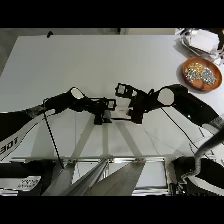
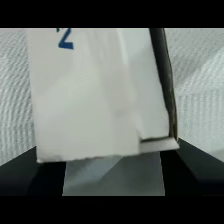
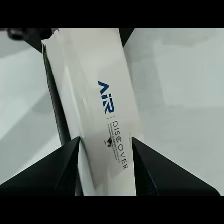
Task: Fold the box and place the chain.
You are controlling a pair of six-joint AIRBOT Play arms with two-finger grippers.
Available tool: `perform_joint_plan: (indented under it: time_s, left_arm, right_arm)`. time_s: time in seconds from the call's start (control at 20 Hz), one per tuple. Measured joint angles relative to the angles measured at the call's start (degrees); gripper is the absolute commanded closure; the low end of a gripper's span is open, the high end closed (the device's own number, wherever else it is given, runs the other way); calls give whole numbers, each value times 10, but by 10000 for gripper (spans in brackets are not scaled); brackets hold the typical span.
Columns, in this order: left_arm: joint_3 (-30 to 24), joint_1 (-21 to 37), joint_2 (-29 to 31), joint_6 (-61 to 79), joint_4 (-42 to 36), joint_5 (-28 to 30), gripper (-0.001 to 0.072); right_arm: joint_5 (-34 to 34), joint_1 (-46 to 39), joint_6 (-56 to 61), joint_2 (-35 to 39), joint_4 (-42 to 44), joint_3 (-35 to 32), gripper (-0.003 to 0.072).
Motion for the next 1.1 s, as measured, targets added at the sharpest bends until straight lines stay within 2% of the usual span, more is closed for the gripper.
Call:
perform_joint_plan:
  time_s: [0.4, 0.5, 1.05, 1.1]
  left_arm:
    - [0, 0, 0, 1, 0, -1, 434]
    - [0, 0, 0, 1, 0, -3, 434]
    - [0, 0, 0, 2, 2, -3, 434]
    - [0, 0, 0, 2, 2, -3, 434]
  right_arm:
    - [-28, 0, 1, 0, 18, -28, 364]
    - [-23, 0, 1, 0, 26, -29, 318]
    - [-25, 21, 0, 3, 37, -37, 316]
    - [-25, 21, -1, 4, 37, -38, 264]
